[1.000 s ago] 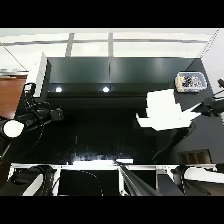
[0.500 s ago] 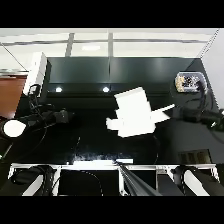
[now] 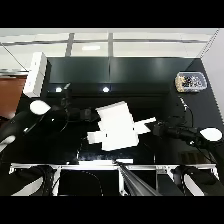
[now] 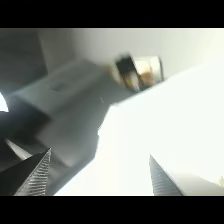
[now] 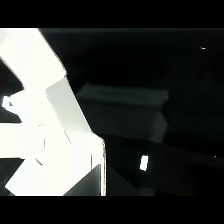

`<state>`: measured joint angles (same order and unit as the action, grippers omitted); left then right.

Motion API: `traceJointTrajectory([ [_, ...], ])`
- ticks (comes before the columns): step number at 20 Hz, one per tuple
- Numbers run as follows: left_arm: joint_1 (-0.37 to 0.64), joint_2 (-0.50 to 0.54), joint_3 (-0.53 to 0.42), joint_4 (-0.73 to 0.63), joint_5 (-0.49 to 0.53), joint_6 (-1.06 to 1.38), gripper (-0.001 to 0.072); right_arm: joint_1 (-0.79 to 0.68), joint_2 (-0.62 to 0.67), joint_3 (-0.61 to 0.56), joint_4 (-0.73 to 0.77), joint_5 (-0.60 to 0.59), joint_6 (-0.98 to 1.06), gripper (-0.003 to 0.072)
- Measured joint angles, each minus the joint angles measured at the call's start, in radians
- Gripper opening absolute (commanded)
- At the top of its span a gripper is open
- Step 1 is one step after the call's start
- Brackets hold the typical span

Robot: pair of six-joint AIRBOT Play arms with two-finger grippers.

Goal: Fold the box and place the chain.

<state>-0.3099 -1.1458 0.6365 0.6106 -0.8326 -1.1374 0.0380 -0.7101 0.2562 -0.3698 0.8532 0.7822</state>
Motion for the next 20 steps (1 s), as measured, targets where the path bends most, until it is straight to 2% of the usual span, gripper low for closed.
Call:
traceJointTrajectory([
  [3,-0.011,-0.170,0.093,-0.058,-0.113,0.068,0.0701,0.022,0.004,-0.006,0.007,-0.006,0.000,0.0008],
  [8,-0.019,-0.345,0.174,-0.167,-0.298,0.324,0.0683,0.032,0.007,-0.009,0.011,-0.010,0.002,0.0008],
  [9,-0.019,-0.366,0.182,-0.182,-0.338,0.383,0.0645,0.032,0.007,-0.009,0.011,-0.010,0.002,0.0008],
  [10,-0.020,-0.384,0.188,-0.193,-0.371,0.431,0.0555,0.034,0.007,-0.009,0.011,-0.010,0.002,0.0007],
  [12,-0.021,-0.411,0.199,-0.204,-0.423,0.504,0.0471,0.034,0.007,-0.009,0.011,-0.010,0.002,0.0008],
  [13,-0.021,-0.418,0.203,-0.206,-0.439,0.531,0.0459,0.034,0.007,-0.009,0.011,-0.010,0.002,0.0008],
  [15,-0.025,-0.428,0.214,-0.183,-0.462,0.568,0.0265,0.034,0.007,-0.009,0.011,-0.010,0.002,0.0008],
  [17,-0.032,-0.434,0.226,-0.138,-0.472,0.589,0.0150,0.034,0.007,-0.009,0.011,-0.009,0.002,0.0008],
  [19,-0.039,-0.436,0.233,-0.108,-0.480,0.606,0.0101,0.034,0.007,-0.009,0.011,-0.006,0.002,0.0010],
  [20,-0.040,-0.437,0.236,-0.097,-0.481,0.612,0.0045,0.034,0.007,-0.009,0.010,-0.006,0.002,0.0011],
])
